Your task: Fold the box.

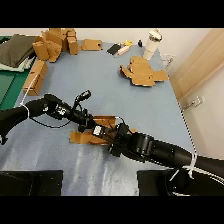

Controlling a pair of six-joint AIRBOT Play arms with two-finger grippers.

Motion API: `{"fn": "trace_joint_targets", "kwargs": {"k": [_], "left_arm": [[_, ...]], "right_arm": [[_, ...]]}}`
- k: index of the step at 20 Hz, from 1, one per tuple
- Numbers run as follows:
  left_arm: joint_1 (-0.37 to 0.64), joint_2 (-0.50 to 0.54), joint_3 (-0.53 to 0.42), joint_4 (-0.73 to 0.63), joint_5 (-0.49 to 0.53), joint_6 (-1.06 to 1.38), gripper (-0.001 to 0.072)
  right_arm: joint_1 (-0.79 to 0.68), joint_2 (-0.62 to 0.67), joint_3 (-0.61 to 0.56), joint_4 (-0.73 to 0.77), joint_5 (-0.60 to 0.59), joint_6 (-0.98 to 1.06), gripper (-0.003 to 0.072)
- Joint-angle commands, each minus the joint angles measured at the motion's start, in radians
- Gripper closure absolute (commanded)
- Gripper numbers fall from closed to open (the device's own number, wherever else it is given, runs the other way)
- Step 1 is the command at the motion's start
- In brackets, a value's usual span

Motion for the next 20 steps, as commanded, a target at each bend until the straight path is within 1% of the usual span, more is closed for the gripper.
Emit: {"fn": "trace_joint_targets", "kwargs": {"k": [1, 5, 7, 9, 10, 11, 12, 13, 14, 15, 17, 18, 20], "left_arm": [[0.0, 0.001, 0.001, 0.0, 0.0, 0.0, 0.0698], [0.0, 0.001, 0.001, 0.0, 0.0, 0.0, 0.0698], [0.0, 0.001, 0.001, 0.0, 0.0, 0.0, 0.0698], [0.0, 0.001, 0.001, 0.0, 0.0, 0.0, 0.0698], [0.0, 0.001, 0.001, 0.0, 0.0, 0.0, 0.0698], [0.0, 0.001, 0.001, 0.0, 0.0, 0.0, 0.0698], [0.0, 0.001, 0.001, 0.0, 0.0, 0.0, 0.0698], [0.0, 0.001, 0.001, 0.0, 0.0, 0.0, 0.0698], [0.0, 0.001, 0.001, 0.0, 0.0, 0.0, 0.0698], [0.0, 0.001, 0.001, 0.0, 0.0, 0.0, 0.0698], [0.0, 0.001, 0.001, 0.0, 0.0, 0.0, 0.0698], [0.0, 0.001, 0.001, 0.0, 0.0, 0.0, 0.0698], [0.0, 0.001, 0.001, 0.0, 0.0, 0.0, 0.0698]], "right_arm": [[-0.035, 0.064, -0.058, -0.015, 0.057, -0.01, -0.003], [-0.081, 0.121, -0.102, -0.014, 0.144, -0.094, -0.003], [-0.116, 0.124, -0.113, 0.026, 0.188, -0.166, -0.003], [-0.169, 0.124, -0.112, 0.152, 0.236, -0.356, -0.0029], [-0.208, 0.124, -0.112, 0.271, 0.256, -0.514, -0.003], [-0.262, 0.122, -0.111, 0.438, 0.26, -0.704, -0.003], [-0.32, 0.116, -0.111, 0.619, 0.25, -0.895, -0.003], [-0.385, 0.102, -0.108, 0.817, 0.212, -1.098, -0.003], [-0.443, 0.08, -0.097, 0.952, 0.153, -1.252, -0.0029], [-0.497, 0.049, -0.08, 1.038, 0.074, -1.36, -0.0029], [-0.569, -0.027, -0.035, 1.099, -0.047, -1.448, -0.003], [-0.586, -0.063, -0.008, 1.102, -0.073, -1.455, -0.003], [-0.597, -0.13, 0.039, 1.094, -0.089, -1.455, -0.0029]]}}
